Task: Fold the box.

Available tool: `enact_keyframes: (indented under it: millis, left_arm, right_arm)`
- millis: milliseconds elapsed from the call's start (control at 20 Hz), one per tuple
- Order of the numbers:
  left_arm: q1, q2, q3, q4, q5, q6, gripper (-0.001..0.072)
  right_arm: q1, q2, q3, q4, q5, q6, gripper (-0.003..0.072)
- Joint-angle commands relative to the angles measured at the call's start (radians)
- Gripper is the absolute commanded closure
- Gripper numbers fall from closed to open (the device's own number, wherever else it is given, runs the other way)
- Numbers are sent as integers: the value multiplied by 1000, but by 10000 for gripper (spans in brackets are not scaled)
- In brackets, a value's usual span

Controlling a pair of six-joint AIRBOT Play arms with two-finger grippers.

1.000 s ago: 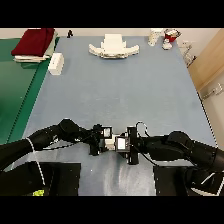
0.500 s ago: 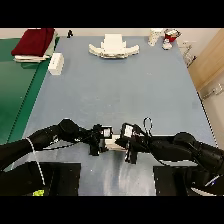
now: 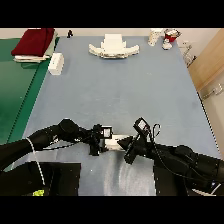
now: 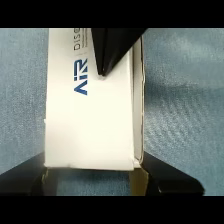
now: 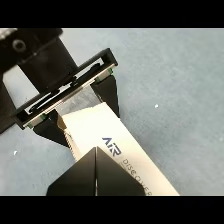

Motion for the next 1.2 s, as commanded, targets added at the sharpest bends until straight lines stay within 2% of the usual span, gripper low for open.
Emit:
enact_keyframes:
  millis: [0,600,950,1150]
  left_arm:
    - [1,0,1,0,0,0,258]
    - [1,0,1,0,0,0,258]
    - [1,0,1,0,0,0,258]
    - [1,0,1,0,0,0,258]
  right_arm:
    - [21,-18,-37,1,46,41,686]
    - [53,-107,-47,-4,43,41,685]
    - [52,5,-52,-8,35,41,685]
    - [51,17,-72,-22,42,40,685]
